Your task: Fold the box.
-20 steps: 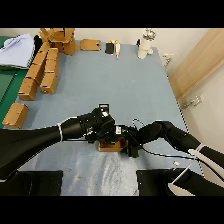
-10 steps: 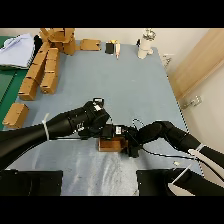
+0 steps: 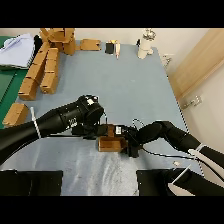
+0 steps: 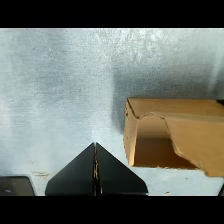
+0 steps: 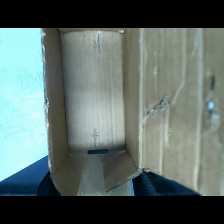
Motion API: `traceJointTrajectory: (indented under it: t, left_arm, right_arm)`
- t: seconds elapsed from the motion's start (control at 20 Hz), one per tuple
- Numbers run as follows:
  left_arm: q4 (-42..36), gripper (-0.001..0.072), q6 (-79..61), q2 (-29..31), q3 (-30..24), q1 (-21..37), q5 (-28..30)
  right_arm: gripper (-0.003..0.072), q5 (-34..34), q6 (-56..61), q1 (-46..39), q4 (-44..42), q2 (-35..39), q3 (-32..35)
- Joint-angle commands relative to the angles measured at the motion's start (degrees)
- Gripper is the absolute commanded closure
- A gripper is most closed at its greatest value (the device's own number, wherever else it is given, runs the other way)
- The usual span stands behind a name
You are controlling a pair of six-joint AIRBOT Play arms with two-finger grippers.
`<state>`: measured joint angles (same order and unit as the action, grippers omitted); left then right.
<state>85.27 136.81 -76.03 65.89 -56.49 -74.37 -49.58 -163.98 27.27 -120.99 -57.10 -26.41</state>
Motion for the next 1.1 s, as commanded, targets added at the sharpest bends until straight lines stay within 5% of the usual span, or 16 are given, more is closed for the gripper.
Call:
traceJointTrajectory:
  t: [0.0, 0.15, 0.3, 0.55, 0.75, 0.8, 0.85, 0.9, 1.05]
  left_arm:
    - [-0.37, 0.0699, -6.49, 1.51, -0.28, 0.17, -1.01]
    - [-3.54, 0.0699, -14.80, 5.40, -4.61, 2.29, 1.53]
    - [-18.56, 0.0699, -36.54, 9.38, -14.36, 11.10, 6.25]
    - [-50.16, 0.0697, -106.64, 10.29, -28.15, 34.67, 8.37]
    - [-53.07, 0.0694, -127.05, 10.29, -29.11, 38.80, 22.60]
    - [-53.13, 0.0648, -130.57, 10.29, -29.05, 38.25, 25.40]
    - [-53.51, 0.0248, -133.20, 10.27, -29.05, 37.33, 26.80]
    - [-54.18, -0.0011, -133.13, 10.29, -29.05, 36.09, 27.82]
    - [-53.90, -0.0011, -137.50, 10.29, -29.07, 32.06, 27.71]
  right_arm:
    - [0.0182, 0.00, 0.02, 0.00, -0.02, 0.02, -0.04]
    - [0.0181, 0.02, 0.02, 0.00, -0.02, 0.02, -0.04]
    - [0.0181, 0.00, 0.02, 0.00, -0.02, 0.02, -0.04]
    - [0.0181, 0.00, 0.02, 0.00, 0.00, 0.02, -0.04]
    - [0.0181, 0.00, 0.02, 0.00, 0.11, 0.02, -0.04]
    - [0.0182, 0.00, 0.02, 0.00, 0.13, 0.02, -0.04]
    - [0.0181, 0.00, 0.02, 0.00, 0.13, 0.02, -0.04]
    - [0.0181, 0.00, 0.02, 0.00, 0.13, 0.02, -0.04]
    - [0.0181, 0.00, 0.02, 0.00, 0.15, 0.02, -0.04]
